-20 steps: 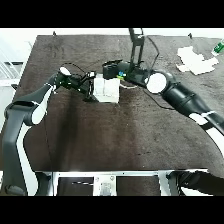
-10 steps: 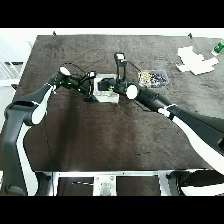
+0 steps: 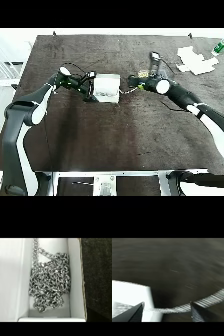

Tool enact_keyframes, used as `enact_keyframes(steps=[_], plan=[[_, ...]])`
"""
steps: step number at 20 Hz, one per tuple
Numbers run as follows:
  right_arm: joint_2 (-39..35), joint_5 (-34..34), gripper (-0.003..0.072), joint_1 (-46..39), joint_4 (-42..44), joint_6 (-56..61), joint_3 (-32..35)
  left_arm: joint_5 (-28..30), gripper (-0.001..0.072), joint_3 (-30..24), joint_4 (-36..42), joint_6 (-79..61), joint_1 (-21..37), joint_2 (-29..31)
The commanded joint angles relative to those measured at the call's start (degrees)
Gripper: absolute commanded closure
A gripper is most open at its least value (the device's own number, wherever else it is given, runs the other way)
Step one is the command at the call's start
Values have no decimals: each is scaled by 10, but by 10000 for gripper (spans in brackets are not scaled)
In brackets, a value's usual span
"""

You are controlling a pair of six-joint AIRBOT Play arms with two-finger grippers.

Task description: Fold the box and place the chain.

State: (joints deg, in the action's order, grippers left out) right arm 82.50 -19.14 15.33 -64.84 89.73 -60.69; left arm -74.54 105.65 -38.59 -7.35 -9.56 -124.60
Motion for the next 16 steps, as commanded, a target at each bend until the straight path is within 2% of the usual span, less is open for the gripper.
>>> enact_keyframes(steps=[1,4,6,8,9,11,13,14,15,16], plan=[[-11,26,44,-62,-1,35,67,0,366,0,0,0,0,0],[48,82,46,-60,25,38,62,0,366,0,0,0,0,0],[101,85,48,-59,49,37,35,0,366,0,0,0,0,0],[148,84,75,-50,55,37,-9,0,365,0,0,0,0,0],[166,82,127,-44,58,37,-33,0,366,0,0,0,0,0],[195,79,129,-30,60,37,-80,0,365,0,0,0,0,0],[219,71,253,-26,60,38,-112,0,366,0,0,0,0,0],[228,72,376,-28,62,44,-119,0,365,0,0,0,0,0],[231,71,589,-33,63,44,-120,0,366,0,0,0,0,0],[226,61,677,-37,64,46,-120,0,365,0,0,0,0,0]])
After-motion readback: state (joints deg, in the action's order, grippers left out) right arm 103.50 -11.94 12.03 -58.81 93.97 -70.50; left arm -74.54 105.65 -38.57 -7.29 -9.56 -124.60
